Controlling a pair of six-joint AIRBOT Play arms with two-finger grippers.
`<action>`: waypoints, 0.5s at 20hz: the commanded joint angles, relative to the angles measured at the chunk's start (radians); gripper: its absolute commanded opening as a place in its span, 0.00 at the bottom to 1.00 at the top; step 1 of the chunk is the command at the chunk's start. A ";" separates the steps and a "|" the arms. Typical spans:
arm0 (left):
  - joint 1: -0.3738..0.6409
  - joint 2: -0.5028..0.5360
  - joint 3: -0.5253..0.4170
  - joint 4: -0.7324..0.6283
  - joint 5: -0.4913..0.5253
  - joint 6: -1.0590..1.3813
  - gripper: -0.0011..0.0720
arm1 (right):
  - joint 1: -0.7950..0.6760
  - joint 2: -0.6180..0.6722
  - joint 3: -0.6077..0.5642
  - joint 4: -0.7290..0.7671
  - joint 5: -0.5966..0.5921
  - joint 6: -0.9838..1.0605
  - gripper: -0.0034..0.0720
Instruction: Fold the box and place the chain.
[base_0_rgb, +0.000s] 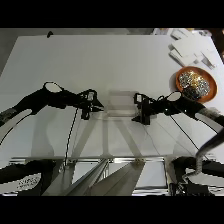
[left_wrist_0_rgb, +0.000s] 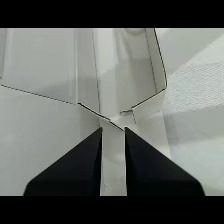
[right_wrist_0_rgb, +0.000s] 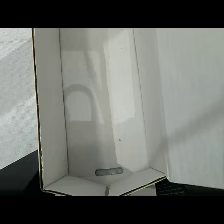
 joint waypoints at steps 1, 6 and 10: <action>0.001 -0.015 0.000 0.009 -0.003 0.056 0.23 | 0.001 0.000 0.000 0.000 0.000 0.000 0.57; 0.001 -0.021 0.000 0.061 0.029 0.055 0.31 | 0.001 0.000 0.000 0.000 0.000 0.000 0.57; -0.046 -0.047 0.000 0.051 0.040 0.056 0.30 | 0.001 0.000 0.000 0.000 0.000 0.000 0.57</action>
